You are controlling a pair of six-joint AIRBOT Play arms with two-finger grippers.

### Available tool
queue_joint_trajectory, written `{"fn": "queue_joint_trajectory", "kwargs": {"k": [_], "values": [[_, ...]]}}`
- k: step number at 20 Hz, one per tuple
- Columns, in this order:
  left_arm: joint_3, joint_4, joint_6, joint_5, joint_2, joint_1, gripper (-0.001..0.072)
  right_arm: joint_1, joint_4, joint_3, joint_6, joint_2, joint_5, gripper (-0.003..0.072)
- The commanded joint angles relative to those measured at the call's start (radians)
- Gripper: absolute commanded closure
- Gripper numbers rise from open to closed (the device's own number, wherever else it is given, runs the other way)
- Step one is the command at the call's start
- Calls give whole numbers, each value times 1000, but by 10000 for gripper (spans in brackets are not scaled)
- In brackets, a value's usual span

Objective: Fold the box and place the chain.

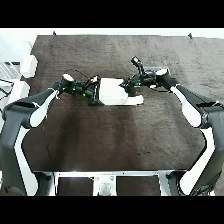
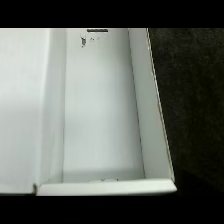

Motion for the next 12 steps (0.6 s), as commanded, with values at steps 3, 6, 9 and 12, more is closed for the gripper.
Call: {"fn": "queue_joint_trajectory", "kwargs": {"k": [3,6,9,12], "values": [[0,1,0,1,0,0,333,-14,-9,0,-74,115,77,678],[0,1,0,3,0,0,333,-34,-100,-2,-35,217,150,679],[0,1,0,3,0,0,333,-39,-277,-62,-14,304,159,678],[0,1,0,3,0,0,333,-39,-416,-125,-26,323,159,20]]}}
